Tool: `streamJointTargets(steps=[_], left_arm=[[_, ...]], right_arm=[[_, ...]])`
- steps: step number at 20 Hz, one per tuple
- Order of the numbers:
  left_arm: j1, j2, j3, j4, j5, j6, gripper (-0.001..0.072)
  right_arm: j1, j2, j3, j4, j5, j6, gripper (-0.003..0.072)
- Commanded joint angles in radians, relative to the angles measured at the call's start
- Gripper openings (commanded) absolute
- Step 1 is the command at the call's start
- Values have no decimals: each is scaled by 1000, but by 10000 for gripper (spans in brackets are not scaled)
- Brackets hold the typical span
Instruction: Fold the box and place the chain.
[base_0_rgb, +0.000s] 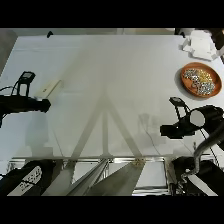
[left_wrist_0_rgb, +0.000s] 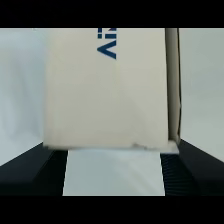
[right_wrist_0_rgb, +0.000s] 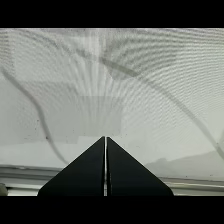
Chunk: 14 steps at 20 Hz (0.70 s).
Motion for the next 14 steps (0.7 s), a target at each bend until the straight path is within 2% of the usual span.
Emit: streamJointTargets(steps=[1,5,6,8,9,11,12,14], left_arm=[[111,1,0,63,165,-39,7],[122,1,0,59,280,-39,15],[122,1,0,58,300,-39,69],[122,1,0,54,333,-40,374],[122,2,0,54,341,-40,451],[120,20,0,25,338,-39,456],[120,42,0,2,326,-37,486],[120,99,0,-11,311,-36,632]], right_arm=[[0,0,1,1,-31,0,13],[0,0,1,1,-32,0,13],[0,0,1,1,-32,-1,13],[0,0,1,1,-32,0,13],[0,0,1,1,-31,-1,13],[0,0,1,1,-31,-1,13],[0,0,1,0,-31,-1,13],[0,0,1,1,-31,-4,14]])
